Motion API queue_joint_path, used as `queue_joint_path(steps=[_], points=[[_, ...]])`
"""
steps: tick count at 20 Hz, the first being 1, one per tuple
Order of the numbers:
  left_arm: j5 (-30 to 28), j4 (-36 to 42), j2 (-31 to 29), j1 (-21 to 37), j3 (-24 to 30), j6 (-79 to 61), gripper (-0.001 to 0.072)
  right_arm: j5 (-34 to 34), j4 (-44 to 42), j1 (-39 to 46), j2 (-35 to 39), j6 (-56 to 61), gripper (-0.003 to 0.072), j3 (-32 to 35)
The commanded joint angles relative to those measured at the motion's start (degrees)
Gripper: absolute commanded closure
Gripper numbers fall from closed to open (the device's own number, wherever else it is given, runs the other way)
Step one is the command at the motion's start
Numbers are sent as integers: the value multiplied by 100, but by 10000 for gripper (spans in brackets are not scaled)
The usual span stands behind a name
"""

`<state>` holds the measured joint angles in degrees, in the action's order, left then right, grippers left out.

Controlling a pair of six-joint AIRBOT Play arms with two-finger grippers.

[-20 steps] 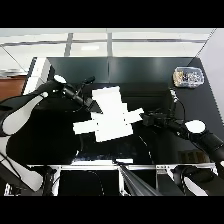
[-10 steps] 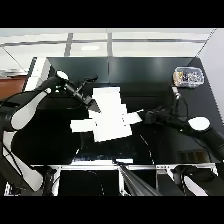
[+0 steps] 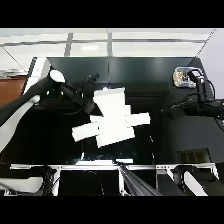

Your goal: Fold the box and place the chain.

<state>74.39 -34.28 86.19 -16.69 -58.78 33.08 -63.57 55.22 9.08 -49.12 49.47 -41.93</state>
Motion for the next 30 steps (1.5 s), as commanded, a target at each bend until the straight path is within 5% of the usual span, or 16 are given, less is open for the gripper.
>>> queue_joint_path(steps=[1, 5, 12, 22, 30], points=[[-2291, 702, -1241, -278, 1637, -2079, 684, -114, 472, 151, 4, 33, -25, -127], [-2291, 704, -1213, -527, 1665, -4048, 683, -20, 323, 79, -2, -621, -25, -90], [-2627, -284, -433, -1075, 905, -4015, 684, 525, -730, -721, -7, -2203, -25, 728], [-2723, -125, -52, -1104, 907, -4015, 684, 1504, -737, -2166, -11, -3556, -25, 1375], [-2726, -125, -42, -1104, 907, -4015, 684, 1545, -741, -2734, -28, -3823, -25, 1751]])
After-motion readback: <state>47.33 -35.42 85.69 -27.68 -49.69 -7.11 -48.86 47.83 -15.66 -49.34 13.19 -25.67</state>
